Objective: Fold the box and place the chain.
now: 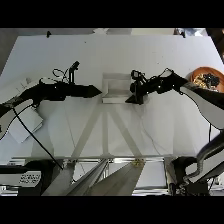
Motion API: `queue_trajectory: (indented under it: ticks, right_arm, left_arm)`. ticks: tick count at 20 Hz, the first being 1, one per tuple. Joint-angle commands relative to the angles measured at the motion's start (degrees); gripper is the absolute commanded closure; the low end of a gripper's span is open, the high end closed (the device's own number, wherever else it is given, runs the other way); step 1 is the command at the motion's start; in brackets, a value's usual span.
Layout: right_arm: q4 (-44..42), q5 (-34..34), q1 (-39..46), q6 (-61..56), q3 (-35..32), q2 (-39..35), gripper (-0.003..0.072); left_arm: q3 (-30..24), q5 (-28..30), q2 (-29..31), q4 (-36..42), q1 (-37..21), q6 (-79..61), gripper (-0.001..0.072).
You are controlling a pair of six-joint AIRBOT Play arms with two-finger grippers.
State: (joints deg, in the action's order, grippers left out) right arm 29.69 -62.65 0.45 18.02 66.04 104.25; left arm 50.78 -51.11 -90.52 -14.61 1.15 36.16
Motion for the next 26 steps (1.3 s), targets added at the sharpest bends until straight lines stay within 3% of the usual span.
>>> queue_trajectory:
  ticks: [1,2,4,8,14,18,20,21,26]
  right_arm:
    - [0.02,0.11,-0.02,-0.02,0.00,-0.02,0.0228]
    - [0.02,0.11,-0.02,-0.02,0.00,-0.02,0.0228]
    - [0.02,0.11,-0.02,-0.02,0.00,-0.02,0.0228]
    - [0.02,0.13,-0.02,-0.02,0.00,-0.02,0.0228]
    - [0.02,0.11,-0.02,-0.02,0.00,-0.02,0.0228]
    - [0.02,0.11,-0.02,-0.02,0.00,-0.02,0.0228]
    - [0.02,0.11,-0.02,-0.02,0.00,-0.02,0.0228]
    - [0.02,0.11,-0.02,-0.02,0.00,-0.02,0.0228]
    - [0.02,0.11,-0.02,-0.02,0.00,-0.02,0.0228]
  left_arm:
    - [0.02,-0.68,-0.72,1.31,0.24,-1.73,0.0349]
    - [0.02,-0.55,-1.11,1.42,0.48,-2.38,0.0328]
    - [0.02,-0.33,-2.19,2.95,1.11,-4.17,0.0219]
    - [0.04,0.87,-3.28,11.23,1.92,-8.02,0.0130]
    - [0.04,-0.61,-3.26,12.02,1.90,-8.96,0.0152]
    - [0.04,-0.66,-3.21,5.27,1.68,-8.55,0.0154]
    - [0.04,-0.98,-3.21,0.74,1.68,-6.27,0.0223]
    - [0.02,-1.20,-3.21,-0.81,1.66,-6.10,0.0221]
    - [0.04,-1.84,-3.21,-1.77,1.16,-6.10,0.0222]
